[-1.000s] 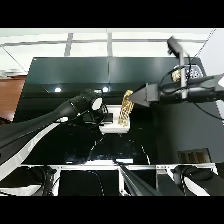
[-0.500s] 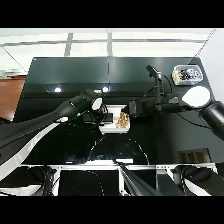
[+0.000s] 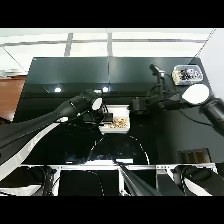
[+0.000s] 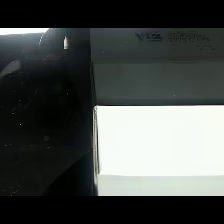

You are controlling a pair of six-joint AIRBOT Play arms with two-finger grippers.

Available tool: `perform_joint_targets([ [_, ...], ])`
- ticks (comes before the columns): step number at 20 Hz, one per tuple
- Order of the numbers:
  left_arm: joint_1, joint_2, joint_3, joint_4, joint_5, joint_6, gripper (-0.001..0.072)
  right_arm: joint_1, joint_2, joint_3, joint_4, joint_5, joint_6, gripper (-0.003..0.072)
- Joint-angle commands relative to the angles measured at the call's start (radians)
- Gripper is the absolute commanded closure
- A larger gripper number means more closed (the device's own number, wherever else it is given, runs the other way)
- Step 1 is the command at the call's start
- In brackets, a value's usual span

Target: Fold the box and place the chain.

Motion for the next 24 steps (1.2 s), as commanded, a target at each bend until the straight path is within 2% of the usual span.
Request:
perform_joint_targets([
  [1, 0.000, -0.001, 0.000, -0.001, 0.003, 0.000, 0.0682, -0.141, 0.048, 0.020, -0.206, 0.159, 0.003, 0.0467],
  [4, 0.000, -0.003, 0.000, 0.000, 0.003, 0.000, 0.0682, -0.240, 0.102, 0.019, -0.341, 0.183, 0.002, 0.0467],
  [8, -0.002, -0.002, 0.008, 0.001, -0.008, 0.052, 0.0679, -0.263, 0.106, 0.011, -0.369, 0.170, -0.021, 0.0467],
  [9, -0.002, 0.001, 0.023, 0.009, -0.024, 0.043, 0.0624, -0.263, 0.106, 0.008, -0.370, 0.172, -0.026, 0.0467],
  [11, -0.008, 0.023, 0.060, 0.043, -0.032, 0.043, 0.0342, -0.263, 0.106, 0.002, -0.370, 0.171, -0.040, 0.0467],
  [12, -0.011, 0.040, 0.075, 0.058, -0.033, 0.043, 0.0306, -0.263, 0.106, 0.002, -0.370, 0.167, -0.040, 0.0467],
  [16, -0.022, 0.185, 0.070, 0.190, -0.082, 0.113, 0.0303, -0.263, 0.106, 0.002, -0.369, 0.164, -0.039, 0.0466],
  [18, -0.017, 0.290, 0.007, 0.320, -0.101, 0.129, 0.0303, -0.263, 0.106, 0.002, -0.369, 0.161, -0.039, 0.0467],
  [20, 0.013, 0.413, -0.126, 0.380, -0.035, 0.154, 0.0303, -0.263, 0.106, 0.002, -0.370, 0.151, -0.039, 0.0466],
  [22, 0.093, 0.521, -0.302, 0.295, 0.107, 0.189, 0.0303, -0.263, 0.105, 0.002, -0.369, 0.141, -0.039, 0.0467],
  [24, 0.223, 0.573, -0.467, 0.028, 0.256, 0.377, 0.0303, -0.263, 0.105, 0.002, -0.369, 0.142, -0.038, 0.0467],
])
